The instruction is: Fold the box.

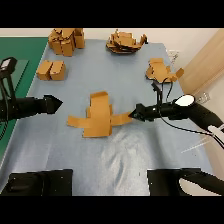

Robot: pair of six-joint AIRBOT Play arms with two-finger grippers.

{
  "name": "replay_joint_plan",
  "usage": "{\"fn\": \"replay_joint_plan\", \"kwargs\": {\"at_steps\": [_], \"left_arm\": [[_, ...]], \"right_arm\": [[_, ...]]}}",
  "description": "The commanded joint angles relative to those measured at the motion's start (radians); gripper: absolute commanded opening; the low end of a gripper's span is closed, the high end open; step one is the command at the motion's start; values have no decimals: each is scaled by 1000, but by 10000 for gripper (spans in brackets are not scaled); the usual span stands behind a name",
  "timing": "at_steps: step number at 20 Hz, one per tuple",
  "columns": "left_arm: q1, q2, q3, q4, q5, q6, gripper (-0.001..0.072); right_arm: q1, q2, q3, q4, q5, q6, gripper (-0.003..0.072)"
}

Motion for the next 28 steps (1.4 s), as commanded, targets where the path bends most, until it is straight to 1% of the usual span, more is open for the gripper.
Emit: {"fn": "replay_joint_plan", "kwargs": {"at_steps": [1, 2, 3, 4, 5, 6, 8, 9, 10, 12, 14, 15, 17, 20, 21, 23, 26, 28], "left_arm": [[1, -107, 2, -92, 21, 86, 568], [1, -137, 2, -112, 29, 96, 570], [1, -174, 2, -134, 41, 110, 570], [0, -212, 2, -153, 53, 136, 571], [0, -261, 2, -180, 66, 171, 571], [1, -311, 2, -215, 75, 205, 571], [0, -430, 5, -335, 74, 309, 572], [0, -504, 23, -392, 58, 376, 572], [-2, -581, 58, -413, 37, 422, 572], [-1, -745, 162, -414, -25, 465, 573], [-2, -891, 278, -415, -111, 469, 573], [-2, -961, 340, -415, -159, 471, 573], [-3, -1079, 447, -417, -214, 473, 573], [-16, -1209, 566, -431, -280, 496, 572], [-22, -1246, 600, -431, -305, 504, 572], [-40, -1313, 651, -477, -358, 548, 572], [-72, -1387, 715, -484, -378, 551, 573], [-89, -1413, 736, -483, -378, 553, 572]], "right_arm": [[9, -81, -42, 29, -34, -121, 5], [10, -94, -42, 51, -35, -148, 6], [10, -98, -42, 55, -37, -147, 77], [9, -96, -41, 51, -37, -144, 283], [7, -92, -40, 45, -36, -144, 428], [0, -84, -36, 16, -29, -137, 472], [-23, -46, -33, -84, -10, -76, 472], [-37, -21, -31, -149, 0, -36, 473], [-57, 8, -24, -224, 23, 8, 472], [-94, 80, -17, -363, 74, 90, 472], [-124, 162, -17, -443, 124, 127, 472], [-135, 197, -17, -453, 140, 127, 472], [-145, 260, -17, -459, 143, 129, 472], [-145, 314, -17, -459, 144, 145, 472], [-145, 317, -17, -460, 144, 145, 472], [-145, 316, -20, -462, 144, 145, 472], [-145, 316, -21, -462, 145, 153, 471], [-144, 316, -21, -459, 146, 156, 471]]}}
